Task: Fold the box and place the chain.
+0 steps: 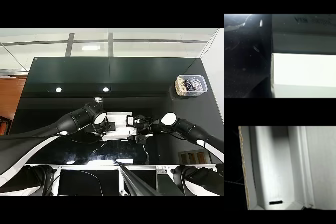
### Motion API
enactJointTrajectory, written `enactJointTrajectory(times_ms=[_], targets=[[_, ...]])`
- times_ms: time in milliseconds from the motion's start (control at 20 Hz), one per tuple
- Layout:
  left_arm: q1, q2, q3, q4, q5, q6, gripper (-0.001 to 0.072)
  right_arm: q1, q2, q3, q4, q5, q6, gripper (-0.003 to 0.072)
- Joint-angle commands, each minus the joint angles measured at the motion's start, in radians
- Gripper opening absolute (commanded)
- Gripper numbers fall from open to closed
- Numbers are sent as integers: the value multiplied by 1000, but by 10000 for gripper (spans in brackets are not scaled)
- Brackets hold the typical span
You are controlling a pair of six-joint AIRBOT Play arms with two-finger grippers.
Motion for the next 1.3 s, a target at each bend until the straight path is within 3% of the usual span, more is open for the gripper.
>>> enactJointTrajectory(times_ms=[0, 150, 200, 250, 750, 850, 950, 1050, 1150, 1250], targets=[[0, -2, 1, -1, 11, 13, 28, 0, -1, 0, 1, 7, 5, 433], [2, -2, 11, 4, 4, 23, 29, 2, 16, 3, 0, 24, 73, 447], [2, -1, 13, 9, 5, 23, 29, 1, 19, 3, 0, 24, 86, 668], [2, -1, 14, 15, 4, 23, 29, 1, 22, 3, 0, 28, 86, 704], [2, -1, 14, 22, -13, 80, 30, -38, 140, 34, -227, 143, 154, 702], [2, -1, 14, 22, -2, 79, 30, -37, 140, 33, -219, 151, 122, 608], [2, -1, 14, 20, -2, 79, 30, -37, 139, 34, -216, 136, 98, 603], [2, -1, 14, 18, -2, 79, 30, -37, 134, 33, -216, 132, 98, 441], [2, -2, 14, 18, -2, 79, 30, -37, 113, 34, -169, 129, 98, 423], [2, -2, 14, 18, -2, 79, 30, -37, 90, 34, -95, 114, 100, 186]])
